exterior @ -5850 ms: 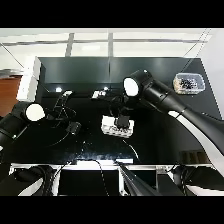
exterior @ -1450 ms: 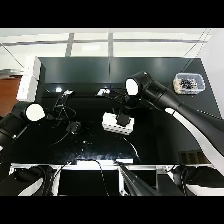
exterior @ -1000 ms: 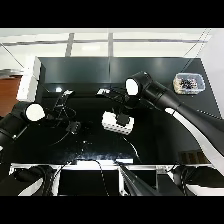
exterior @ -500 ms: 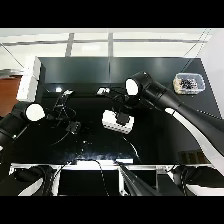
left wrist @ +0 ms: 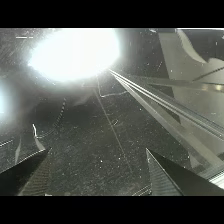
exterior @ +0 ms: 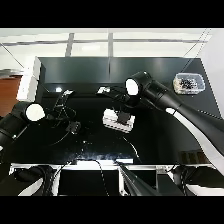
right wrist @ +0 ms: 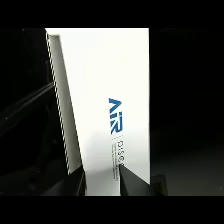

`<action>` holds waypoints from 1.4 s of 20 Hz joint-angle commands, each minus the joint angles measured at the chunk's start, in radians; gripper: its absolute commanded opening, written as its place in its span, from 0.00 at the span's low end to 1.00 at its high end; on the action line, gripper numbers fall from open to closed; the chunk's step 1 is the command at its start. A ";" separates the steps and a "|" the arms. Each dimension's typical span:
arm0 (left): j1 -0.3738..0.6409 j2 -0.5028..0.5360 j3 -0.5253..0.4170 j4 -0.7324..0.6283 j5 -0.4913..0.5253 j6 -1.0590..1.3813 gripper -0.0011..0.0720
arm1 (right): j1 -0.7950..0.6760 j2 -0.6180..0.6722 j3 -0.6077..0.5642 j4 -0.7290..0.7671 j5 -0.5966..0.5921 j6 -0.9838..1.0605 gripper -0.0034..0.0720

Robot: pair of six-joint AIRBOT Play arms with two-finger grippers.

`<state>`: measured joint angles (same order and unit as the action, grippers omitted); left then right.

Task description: Fold the box and place the chain.

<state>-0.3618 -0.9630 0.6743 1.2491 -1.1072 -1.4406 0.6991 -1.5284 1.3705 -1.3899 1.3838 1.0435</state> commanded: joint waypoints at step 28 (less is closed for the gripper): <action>0.000 -0.001 0.000 0.000 0.000 0.000 0.97 | 0.001 -0.002 -0.027 0.042 0.026 0.001 0.40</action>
<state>-0.3618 -0.9630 0.6743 1.2491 -1.1076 -1.4406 0.7002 -1.5299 1.3579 -1.3537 1.4059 1.0443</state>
